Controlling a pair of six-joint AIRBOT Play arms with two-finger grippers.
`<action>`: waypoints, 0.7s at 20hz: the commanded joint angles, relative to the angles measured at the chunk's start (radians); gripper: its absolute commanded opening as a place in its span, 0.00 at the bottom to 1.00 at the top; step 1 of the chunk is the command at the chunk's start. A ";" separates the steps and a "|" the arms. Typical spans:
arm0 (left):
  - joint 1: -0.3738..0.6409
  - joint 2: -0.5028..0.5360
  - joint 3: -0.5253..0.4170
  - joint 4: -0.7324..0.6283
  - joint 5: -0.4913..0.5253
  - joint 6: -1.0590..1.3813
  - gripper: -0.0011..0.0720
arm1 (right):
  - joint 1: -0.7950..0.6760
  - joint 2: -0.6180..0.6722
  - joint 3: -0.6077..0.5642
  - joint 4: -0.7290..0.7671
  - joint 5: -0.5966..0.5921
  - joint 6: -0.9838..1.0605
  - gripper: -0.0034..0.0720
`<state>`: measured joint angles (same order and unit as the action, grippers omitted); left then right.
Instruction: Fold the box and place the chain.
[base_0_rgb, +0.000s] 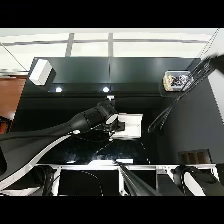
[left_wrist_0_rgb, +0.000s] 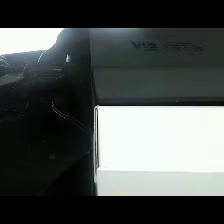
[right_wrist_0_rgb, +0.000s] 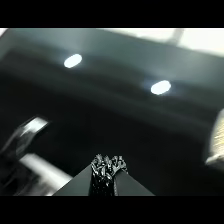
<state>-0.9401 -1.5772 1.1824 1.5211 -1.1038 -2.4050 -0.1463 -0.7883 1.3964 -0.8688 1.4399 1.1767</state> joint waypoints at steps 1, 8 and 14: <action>0.001 0.000 0.000 0.000 0.000 0.000 0.05 | 0.001 0.048 -0.154 0.161 0.050 -0.036 0.05; 0.001 0.000 0.000 0.000 0.000 0.000 0.05 | 0.001 0.048 -0.262 0.296 0.073 -0.060 0.05; 0.001 0.000 0.000 0.000 0.000 0.000 0.05 | 0.026 0.048 -0.262 0.409 0.038 -0.068 0.05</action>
